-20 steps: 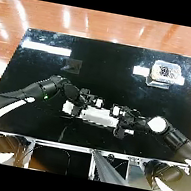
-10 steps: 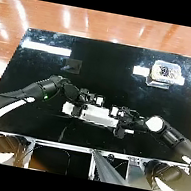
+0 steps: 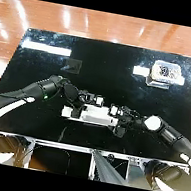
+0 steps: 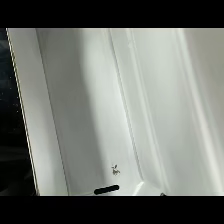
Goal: Fold the box and place the chain.
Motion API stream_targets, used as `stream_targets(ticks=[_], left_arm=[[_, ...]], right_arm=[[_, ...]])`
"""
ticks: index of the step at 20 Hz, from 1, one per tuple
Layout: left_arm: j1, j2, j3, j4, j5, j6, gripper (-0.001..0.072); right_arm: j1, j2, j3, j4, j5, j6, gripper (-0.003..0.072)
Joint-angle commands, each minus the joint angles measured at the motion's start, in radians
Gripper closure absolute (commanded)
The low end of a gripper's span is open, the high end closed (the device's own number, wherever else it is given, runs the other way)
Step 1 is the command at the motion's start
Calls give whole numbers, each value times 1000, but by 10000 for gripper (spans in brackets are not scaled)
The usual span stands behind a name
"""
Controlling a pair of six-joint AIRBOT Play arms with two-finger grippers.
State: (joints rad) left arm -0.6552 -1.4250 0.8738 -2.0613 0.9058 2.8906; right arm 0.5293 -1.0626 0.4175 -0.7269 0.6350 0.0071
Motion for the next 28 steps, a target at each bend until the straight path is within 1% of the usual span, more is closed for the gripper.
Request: stream_targets(ticks=[1, 4, 7, 8, 9, 15, 16, 17, 23, 28], left_arm=[[0, 1, 0, 0, 3, -11, 687], [0, 1, 0, 0, 3, -11, 687], [0, 1, 0, 0, 3, -12, 687], [0, 1, 0, 0, 3, -12, 686], [0, 1, 0, 0, 3, -12, 686], [0, 1, 0, 0, 3, -15, 686], [0, 1, 0, 0, 3, -15, 686], [0, 1, 0, 0, 3, -15, 686], [0, 1, 0, 0, 3, -15, 686], [0, 1, 0, 0, 3, -16, 686]], right_arm=[[1, -6, 0, 6, -4, -29, -20], [1, -32, 0, 76, -3, -111, -19], [1, -34, 0, 80, 0, -122, -19], [1, -34, 0, 80, 10, -125, 50], [1, -34, 0, 80, 20, -125, 136], [1, -34, 0, 92, 16, -138, 132], [1, -34, 0, 106, 16, -146, 106], [1, -34, 0, 113, 16, -148, 57], [1, -57, 0, 102, 32, -150, 67], [1, -60, 0, 98, 11, -150, 67]])
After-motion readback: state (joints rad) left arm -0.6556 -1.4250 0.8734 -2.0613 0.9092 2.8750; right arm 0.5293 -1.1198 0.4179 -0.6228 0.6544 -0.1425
